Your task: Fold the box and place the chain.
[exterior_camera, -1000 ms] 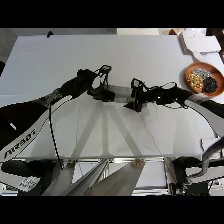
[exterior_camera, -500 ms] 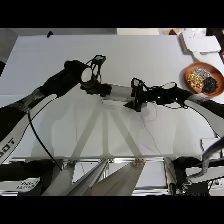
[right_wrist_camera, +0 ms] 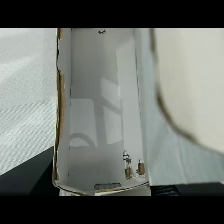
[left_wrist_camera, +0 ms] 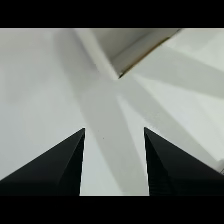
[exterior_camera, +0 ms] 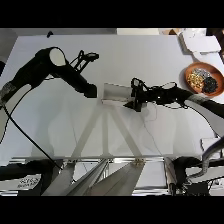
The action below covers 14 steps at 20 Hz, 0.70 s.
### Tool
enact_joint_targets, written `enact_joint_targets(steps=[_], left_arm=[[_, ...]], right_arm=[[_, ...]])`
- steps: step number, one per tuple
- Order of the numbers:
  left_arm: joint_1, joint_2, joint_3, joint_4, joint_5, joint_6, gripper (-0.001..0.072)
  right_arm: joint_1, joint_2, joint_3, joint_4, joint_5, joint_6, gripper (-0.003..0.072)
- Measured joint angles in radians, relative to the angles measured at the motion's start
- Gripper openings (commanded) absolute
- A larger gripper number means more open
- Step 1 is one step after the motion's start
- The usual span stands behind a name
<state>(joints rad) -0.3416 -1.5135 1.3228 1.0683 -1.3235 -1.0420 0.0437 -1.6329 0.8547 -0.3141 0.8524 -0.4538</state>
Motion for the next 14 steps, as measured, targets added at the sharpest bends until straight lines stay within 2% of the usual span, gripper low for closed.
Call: enact_joint_targets(steps=[2,3,5,7,11,14], left_arm=[[0.061,-0.030,0.000,-0.088,-0.002,0.236,0.0616],[0.087,-0.050,0.000,-0.123,-0.002,0.353,0.0641],[0.126,-0.088,0.000,-0.166,0.024,0.556,0.0646],[0.160,-0.132,0.000,-0.224,0.065,0.766,0.0698],[0.200,-0.223,0.000,-0.370,0.097,1.164,0.0700],[0.208,-0.282,0.000,-0.466,0.103,1.337,0.0700]], right_arm=[[0.000,0.000,0.000,0.000,0.000,0.000,0.0443],[0.000,0.000,0.000,0.000,0.000,0.000,0.0443],[0.000,0.000,0.000,0.000,0.000,0.000,0.0443],[0.000,0.000,0.000,0.000,0.000,0.000,0.0443],[0.000,0.000,0.000,0.000,0.000,0.000,0.0443],[0.000,0.000,0.000,0.000,0.000,0.000,0.0443]])
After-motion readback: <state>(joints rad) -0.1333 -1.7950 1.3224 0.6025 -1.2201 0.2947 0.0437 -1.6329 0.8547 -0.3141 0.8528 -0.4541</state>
